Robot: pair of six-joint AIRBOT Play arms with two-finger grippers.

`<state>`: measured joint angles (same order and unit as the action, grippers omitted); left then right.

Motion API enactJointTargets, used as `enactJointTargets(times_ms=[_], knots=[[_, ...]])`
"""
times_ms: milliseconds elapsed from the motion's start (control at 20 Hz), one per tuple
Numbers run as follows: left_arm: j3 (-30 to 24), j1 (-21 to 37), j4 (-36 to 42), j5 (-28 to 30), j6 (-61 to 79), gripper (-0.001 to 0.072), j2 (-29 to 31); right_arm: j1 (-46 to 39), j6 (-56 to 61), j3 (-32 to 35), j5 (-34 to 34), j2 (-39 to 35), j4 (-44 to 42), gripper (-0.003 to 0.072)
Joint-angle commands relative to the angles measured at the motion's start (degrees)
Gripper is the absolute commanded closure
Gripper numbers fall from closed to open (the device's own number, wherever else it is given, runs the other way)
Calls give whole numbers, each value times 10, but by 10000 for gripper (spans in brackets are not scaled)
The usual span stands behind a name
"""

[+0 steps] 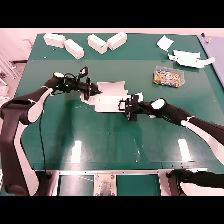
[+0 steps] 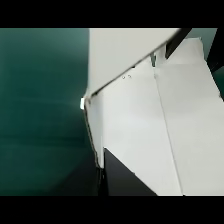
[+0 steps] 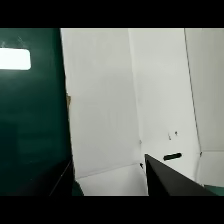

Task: Fold the box and place the chain.

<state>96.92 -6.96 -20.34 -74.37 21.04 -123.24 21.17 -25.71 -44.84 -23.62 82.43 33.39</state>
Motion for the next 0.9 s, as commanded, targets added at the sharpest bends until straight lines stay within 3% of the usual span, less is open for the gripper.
enactJointTargets(times_ms=[0, 550, 850], knots=[[0, 0, 0, 0, 0, 690, 0, 0, 0, -11, 22, 2, -16, 159], [0, 0, 0, 0, 0, 690, 0, -20, 0, -37, 14, -35, -30, 134], [0, 0, -1, -2, 0, 690, 0, -75, -5, -70, -77, -21, -61, 109]])
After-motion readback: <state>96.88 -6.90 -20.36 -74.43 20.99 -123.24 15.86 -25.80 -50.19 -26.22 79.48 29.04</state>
